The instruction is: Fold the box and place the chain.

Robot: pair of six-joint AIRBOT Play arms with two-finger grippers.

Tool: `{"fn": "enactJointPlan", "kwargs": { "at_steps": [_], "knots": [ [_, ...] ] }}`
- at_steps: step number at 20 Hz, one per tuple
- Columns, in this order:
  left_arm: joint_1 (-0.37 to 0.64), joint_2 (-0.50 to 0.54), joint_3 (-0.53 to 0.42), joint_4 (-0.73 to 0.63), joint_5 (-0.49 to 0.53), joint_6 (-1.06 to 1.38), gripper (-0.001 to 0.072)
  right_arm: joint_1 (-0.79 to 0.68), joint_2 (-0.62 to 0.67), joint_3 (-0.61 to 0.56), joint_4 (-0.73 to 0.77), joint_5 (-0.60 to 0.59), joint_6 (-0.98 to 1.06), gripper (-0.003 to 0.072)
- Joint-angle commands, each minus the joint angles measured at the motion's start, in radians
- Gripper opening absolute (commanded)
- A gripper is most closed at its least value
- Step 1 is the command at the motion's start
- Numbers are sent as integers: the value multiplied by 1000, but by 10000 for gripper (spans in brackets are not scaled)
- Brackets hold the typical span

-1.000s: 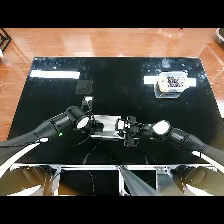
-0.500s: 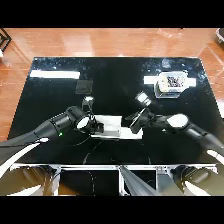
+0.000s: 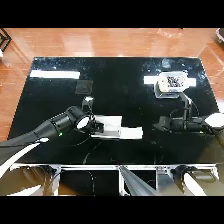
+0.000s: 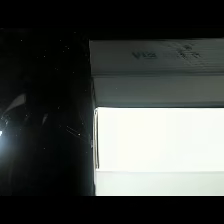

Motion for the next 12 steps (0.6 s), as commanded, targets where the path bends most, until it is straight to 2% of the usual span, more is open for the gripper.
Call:
{"fn": "enactJointPlan", "kwargs": {
  "at_steps": [1,6,12],
  "knots": [
    [0,0,0,5,-8,0,29,-1,-35,-53,-65,50,196,32],
    [0,0,0,3,-31,0,29,169,-216,-55,76,-119,198,32],
    [0,0,0,3,-32,0,29,307,-345,-42,240,-209,117,34]
  ]
}}
